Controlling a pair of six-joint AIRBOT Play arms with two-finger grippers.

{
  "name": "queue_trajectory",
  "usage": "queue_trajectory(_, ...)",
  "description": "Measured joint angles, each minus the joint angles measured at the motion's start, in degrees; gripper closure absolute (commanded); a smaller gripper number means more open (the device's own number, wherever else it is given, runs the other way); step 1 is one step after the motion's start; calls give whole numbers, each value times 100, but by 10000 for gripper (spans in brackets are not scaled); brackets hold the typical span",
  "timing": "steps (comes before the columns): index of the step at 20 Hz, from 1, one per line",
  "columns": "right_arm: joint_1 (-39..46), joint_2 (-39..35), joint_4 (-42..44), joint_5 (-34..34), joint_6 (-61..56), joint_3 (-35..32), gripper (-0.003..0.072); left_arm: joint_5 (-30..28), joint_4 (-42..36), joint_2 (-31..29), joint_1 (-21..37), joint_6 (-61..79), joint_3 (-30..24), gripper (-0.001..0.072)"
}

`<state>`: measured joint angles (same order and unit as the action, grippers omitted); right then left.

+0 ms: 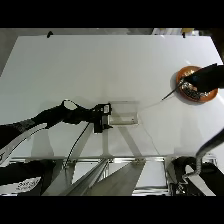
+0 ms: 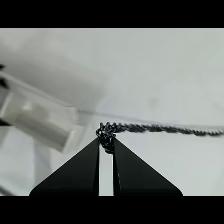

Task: Fold the box and place the chain.

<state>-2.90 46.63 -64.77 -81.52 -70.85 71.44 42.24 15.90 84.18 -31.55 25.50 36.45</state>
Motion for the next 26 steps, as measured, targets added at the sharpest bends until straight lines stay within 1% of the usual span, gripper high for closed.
queue_trajectory(5, -1412, -81, 269, 431, -262, -356, 679, 0, 0, 0, 0, 0, 0, 560)
queue_trajectory(8, -2140, -94, 315, 883, -380, -667, 679, 0, 0, 0, 0, 0, 0, 560)
queue_trajectory(11, -2651, -92, 341, 1460, -505, -1178, 678, 0, 0, 0, 0, 0, 0, 560)
queue_trajectory(15, -2944, 31, 348, 2406, -575, -1996, 678, 0, 0, 0, 0, 0, 0, 560)
queue_trajectory(19, -3027, 431, 350, 3209, -592, -2645, 678, -2, 0, 0, 0, 0, 0, 560)
queue_trajectory(22, -3056, 894, 380, 3521, -603, -2850, 678, -2, 0, 0, 0, 0, 0, 560)
queue_trajectory(25, -3161, 1228, 400, 3624, -608, -2924, 674, -2, 0, 0, 0, 0, 0, 560)
queue_trajectory(26, -3206, 1296, 400, 3652, -601, -2933, 635, -2, 0, 0, 0, 0, 0, 560)
